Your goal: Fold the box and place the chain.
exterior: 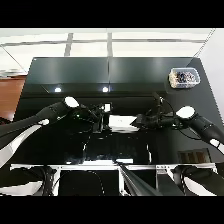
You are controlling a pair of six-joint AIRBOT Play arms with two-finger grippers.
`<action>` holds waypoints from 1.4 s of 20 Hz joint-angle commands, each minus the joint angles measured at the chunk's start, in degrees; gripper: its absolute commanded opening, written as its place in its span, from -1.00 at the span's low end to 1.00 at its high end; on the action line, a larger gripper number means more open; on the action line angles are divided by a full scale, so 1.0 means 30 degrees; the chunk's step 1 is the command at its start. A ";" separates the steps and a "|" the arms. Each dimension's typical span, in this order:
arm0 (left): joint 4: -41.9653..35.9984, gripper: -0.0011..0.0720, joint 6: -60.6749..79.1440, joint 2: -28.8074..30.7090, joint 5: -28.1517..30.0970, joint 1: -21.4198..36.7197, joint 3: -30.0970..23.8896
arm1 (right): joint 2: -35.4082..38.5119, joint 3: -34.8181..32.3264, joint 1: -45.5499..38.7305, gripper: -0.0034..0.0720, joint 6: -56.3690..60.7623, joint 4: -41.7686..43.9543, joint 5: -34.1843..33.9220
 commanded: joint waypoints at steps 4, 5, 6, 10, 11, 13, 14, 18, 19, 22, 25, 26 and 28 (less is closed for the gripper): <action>0.0036 -0.05 -0.0095 -0.0007 0.0138 0.0051 0.0102 | 0.2113 0.2528 -0.1770 -0.89 -0.0721 -0.2040 0.4466; 0.0058 0.09 -0.0379 0.0022 0.0029 0.0124 0.0240 | 0.2841 0.2565 -0.2769 -0.89 -0.0699 -0.2550 0.4918; 0.0321 0.61 -0.0401 0.0095 -0.0124 0.0168 0.0444 | 0.3650 0.2565 -0.3949 -0.89 -0.0692 -0.3271 0.5508; 0.2805 1.00 -0.4218 0.0933 -0.1093 0.0226 0.1443 | 0.5909 0.2565 -0.8342 -0.89 -0.0335 -0.4488 0.8094; 0.3104 1.00 -0.4415 0.1217 -0.1851 0.0219 0.1668 | 0.6171 0.2565 -0.9020 -0.89 -0.0335 -0.4510 0.8612; 0.3082 1.00 -0.4408 0.1778 -0.2754 0.0168 0.1953 | 0.6484 0.2565 -0.9981 -0.89 -0.0350 -0.4524 0.9063; 0.3031 1.00 -0.4554 0.1967 -0.3053 0.0036 0.2164 | 0.6513 0.2565 -1.0200 -0.89 -0.0350 -0.4510 0.9049; 0.2790 0.99 -0.5508 0.1421 -0.2302 -0.1821 0.3818 | 0.6513 0.2565 -1.0273 -0.89 -0.0350 -0.4510 0.8517; 0.2674 0.99 -0.5778 0.1071 -0.1865 -0.2433 0.4364 | 0.6513 0.2565 -1.0265 -0.89 -0.0350 -0.4510 0.8415; 0.2681 0.99 -0.7519 -0.0612 -0.1239 -0.3636 0.6142 | 0.6513 0.2565 -1.0273 -0.89 -0.0357 -0.4554 0.8364; 0.2703 0.99 -0.8896 -0.1727 -0.1712 -0.3657 0.6754 | 0.6513 0.2565 -1.0273 -0.89 -0.0364 -0.4656 0.8313; 0.2907 0.99 -0.9005 -0.1872 -0.1843 -0.3636 0.6754 | 0.6513 0.2565 -1.0273 -0.89 -0.0372 -0.4656 0.8320; 0.3249 0.99 -0.9493 -0.2055 -0.2076 -0.3592 0.6754 | 0.6513 0.2565 -1.0273 -0.89 -0.0510 -0.4663 0.8269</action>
